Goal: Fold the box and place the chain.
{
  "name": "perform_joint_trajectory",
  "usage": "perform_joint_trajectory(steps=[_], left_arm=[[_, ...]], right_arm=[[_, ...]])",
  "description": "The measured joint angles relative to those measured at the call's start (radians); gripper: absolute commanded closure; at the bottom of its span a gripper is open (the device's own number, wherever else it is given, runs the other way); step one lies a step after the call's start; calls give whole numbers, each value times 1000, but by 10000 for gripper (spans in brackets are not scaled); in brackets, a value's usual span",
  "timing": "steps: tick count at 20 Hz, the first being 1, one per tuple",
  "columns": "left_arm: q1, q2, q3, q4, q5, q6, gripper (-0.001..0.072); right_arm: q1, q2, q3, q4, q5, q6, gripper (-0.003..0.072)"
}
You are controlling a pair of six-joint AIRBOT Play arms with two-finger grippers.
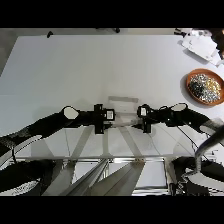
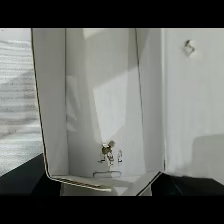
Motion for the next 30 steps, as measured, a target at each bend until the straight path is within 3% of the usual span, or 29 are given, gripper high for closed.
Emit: perform_joint_trajectory(steps=[2,3,5,7,13,22,26,30], left_arm=[[0,-3,0,-1,4,1,199],[0,-4,0,-2,5,2,237],[1,-4,0,-5,16,-14,505],[8,5,0,-8,11,-62,703],[90,103,0,58,-107,-366,704],[343,298,0,320,-332,-1079,704],[413,279,0,378,-405,-1299,704],[399,183,0,365,-432,-1375,704]], right_arm=[[0,0,0,-1,0,0,246],[0,0,0,-1,0,0,246],[0,0,0,-1,0,0,246],[0,0,0,-1,1,0,246],[0,0,0,-2,2,0,246],[0,0,0,-2,3,0,246],[0,0,0,-2,3,0,246],[0,0,0,-2,3,0,246]])
